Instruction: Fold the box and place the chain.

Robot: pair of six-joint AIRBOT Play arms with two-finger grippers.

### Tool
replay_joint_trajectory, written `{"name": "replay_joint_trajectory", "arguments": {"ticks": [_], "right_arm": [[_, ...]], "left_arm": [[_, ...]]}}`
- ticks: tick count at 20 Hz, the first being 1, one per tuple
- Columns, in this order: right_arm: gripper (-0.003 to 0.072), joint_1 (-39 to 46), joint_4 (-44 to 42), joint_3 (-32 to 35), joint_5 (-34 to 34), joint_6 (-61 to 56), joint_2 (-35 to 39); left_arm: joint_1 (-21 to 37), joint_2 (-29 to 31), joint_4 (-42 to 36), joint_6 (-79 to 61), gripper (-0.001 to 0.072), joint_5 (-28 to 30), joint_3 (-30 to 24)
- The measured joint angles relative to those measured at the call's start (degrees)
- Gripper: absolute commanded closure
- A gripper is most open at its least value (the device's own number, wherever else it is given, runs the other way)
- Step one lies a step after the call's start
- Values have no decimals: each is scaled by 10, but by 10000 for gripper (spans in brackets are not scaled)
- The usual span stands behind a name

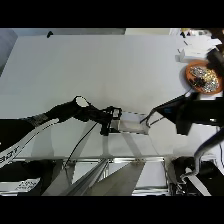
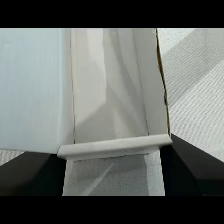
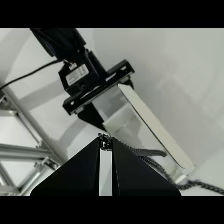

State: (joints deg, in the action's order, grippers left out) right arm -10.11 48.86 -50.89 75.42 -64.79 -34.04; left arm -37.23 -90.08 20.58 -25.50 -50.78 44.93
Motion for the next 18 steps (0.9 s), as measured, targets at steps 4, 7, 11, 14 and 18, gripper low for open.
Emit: {"name": "replay_joint_trajectory", "arguments": {"ticks": [4, 7, 11, 14, 18], "right_arm": [[665, -2, -22, 56, -30, 34, -21], [664, -26, -31, 87, -49, 59, -43], [664, -85, -8, 122, -91, 72, -89], [664, -117, 26, 132, -119, 62, -126], [656, -144, 44, 137, -139, 55, -171]], "left_arm": [[0, 0, 0, 0, 502, 0, 0], [0, 0, 0, 0, 502, 0, 0], [0, 0, 0, 0, 502, 0, 0], [0, 0, 0, 0, 502, 0, 0], [0, 0, 0, 0, 502, 0, 0]]}}
